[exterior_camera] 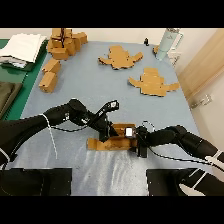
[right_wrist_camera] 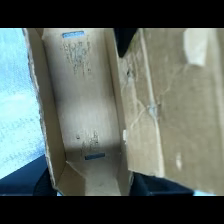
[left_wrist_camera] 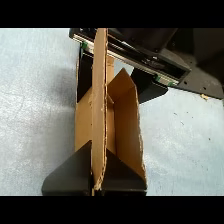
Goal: Fold the box.
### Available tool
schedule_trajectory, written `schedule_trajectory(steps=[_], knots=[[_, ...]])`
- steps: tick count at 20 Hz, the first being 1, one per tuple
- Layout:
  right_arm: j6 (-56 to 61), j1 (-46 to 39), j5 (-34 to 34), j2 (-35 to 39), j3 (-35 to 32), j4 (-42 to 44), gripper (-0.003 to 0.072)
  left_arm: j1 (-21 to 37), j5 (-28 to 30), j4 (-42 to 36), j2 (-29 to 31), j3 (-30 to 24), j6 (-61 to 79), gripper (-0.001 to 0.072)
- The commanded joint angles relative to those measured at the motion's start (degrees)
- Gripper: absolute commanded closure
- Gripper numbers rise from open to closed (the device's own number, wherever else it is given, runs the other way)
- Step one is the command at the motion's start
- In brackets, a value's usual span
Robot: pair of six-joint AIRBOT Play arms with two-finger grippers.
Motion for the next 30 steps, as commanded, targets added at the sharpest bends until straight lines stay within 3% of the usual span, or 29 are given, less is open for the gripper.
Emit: schedule_trajectory(steps=[1, 30], knots=[[0.0, 0.0, 0.4, -0.2, 0.0, -0.3, 0.0191, 0.0, 0.1, 0.0, 0.0, 0.0, 0.0, 0.0695], [0.0, 0.2, 0.3, -0.1, 0.0, -0.3, 0.0184, 0.0, 0.2, -1.8, 0.0, 0.0, 0.0, 0.0694]])
